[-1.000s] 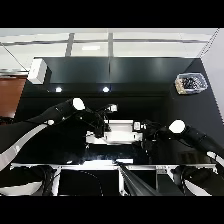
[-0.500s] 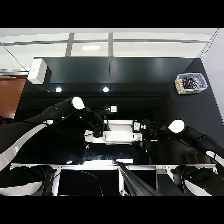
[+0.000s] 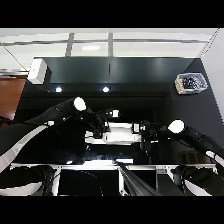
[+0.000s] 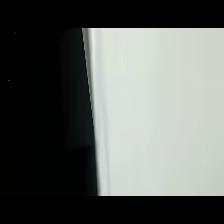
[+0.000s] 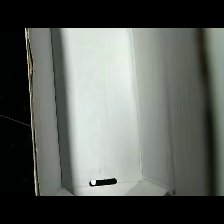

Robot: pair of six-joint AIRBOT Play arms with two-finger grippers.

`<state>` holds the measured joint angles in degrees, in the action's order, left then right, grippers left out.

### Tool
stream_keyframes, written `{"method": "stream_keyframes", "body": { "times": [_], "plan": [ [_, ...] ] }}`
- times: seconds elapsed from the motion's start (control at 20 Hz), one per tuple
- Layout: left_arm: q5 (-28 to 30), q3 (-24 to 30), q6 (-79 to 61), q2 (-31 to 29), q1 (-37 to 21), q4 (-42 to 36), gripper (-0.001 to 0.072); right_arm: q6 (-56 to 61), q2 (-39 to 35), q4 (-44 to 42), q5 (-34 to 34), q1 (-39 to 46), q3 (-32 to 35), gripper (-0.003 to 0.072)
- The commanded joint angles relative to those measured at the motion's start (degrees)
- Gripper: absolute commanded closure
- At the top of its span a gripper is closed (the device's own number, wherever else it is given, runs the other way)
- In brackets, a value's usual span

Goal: Fold the box and place the chain.

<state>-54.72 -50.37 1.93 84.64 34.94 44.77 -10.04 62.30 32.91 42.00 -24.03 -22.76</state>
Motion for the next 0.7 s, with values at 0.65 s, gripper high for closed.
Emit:
{"method": "stream_keyframes", "body": {
  "times": [0.65],
  "plan": [
    [1.55,-0.07,-0.02,0.00,0.33,0.39,0.0687,0.11,0.04,0.15,-0.28,-0.02,-0.04,0.0192]
  ]
}}
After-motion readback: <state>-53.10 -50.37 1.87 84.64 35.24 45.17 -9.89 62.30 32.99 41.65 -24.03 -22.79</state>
